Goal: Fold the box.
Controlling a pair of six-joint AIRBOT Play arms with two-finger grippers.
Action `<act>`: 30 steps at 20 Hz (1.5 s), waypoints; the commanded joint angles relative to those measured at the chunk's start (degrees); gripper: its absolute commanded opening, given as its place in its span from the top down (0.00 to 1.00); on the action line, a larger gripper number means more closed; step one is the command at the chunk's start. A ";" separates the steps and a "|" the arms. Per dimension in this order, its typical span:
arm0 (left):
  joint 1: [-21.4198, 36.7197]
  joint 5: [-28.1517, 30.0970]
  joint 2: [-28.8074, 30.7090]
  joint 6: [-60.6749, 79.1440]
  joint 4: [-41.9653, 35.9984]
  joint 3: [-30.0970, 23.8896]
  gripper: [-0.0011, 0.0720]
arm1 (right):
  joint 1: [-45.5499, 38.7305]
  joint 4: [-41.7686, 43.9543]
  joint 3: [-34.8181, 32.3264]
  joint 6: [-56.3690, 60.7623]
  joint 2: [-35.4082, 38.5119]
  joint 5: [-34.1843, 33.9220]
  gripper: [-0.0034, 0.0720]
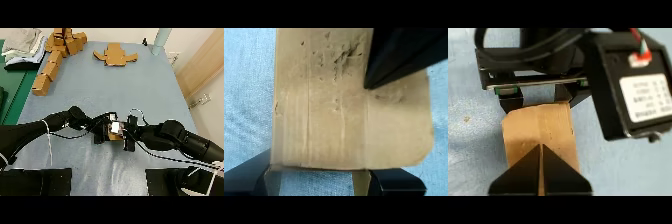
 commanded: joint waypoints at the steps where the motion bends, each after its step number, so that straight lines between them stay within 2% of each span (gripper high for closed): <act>1: 0.04 0.00 0.02 0.02 0.00 0.00 0.33 | 1.68 -3.28 -0.33 -0.20 -0.20 1.31 0.64; 2: 0.04 0.00 0.02 0.00 0.00 0.00 0.33 | 1.68 -3.28 -0.33 -0.20 -0.61 1.31 0.50; 3: 0.04 0.00 0.02 0.02 0.00 0.00 0.33 | 1.68 -3.32 -0.33 -0.20 -1.18 1.31 0.46; 6: 0.04 0.00 0.02 0.02 0.00 0.00 0.33 | 1.68 -3.34 -0.33 -0.22 -3.23 1.31 0.46; 8: 0.04 0.00 0.02 0.02 0.00 0.00 0.33 | 1.68 -3.37 -0.33 -0.22 -3.87 1.29 0.30; 15: 0.04 0.00 0.02 0.02 0.00 0.00 0.33 | 1.81 -4.76 -0.33 -0.20 -3.74 1.31 0.31; 19: 0.04 0.00 0.02 0.02 0.00 0.00 0.33 | 4.81 -14.05 -0.68 3.89 -3.37 1.53 0.31; 22: 0.04 0.00 0.02 0.02 0.00 0.00 0.33 | 6.78 -19.12 -2.60 6.97 -1.27 4.24 0.31; 26: 0.04 0.00 0.02 0.02 0.00 0.00 0.33 | 7.08 -20.72 -4.33 6.67 -0.70 7.43 0.31; 30: 0.04 0.02 0.02 0.02 0.00 0.00 0.33 | 7.06 -19.69 -4.37 6.71 -2.01 7.54 0.31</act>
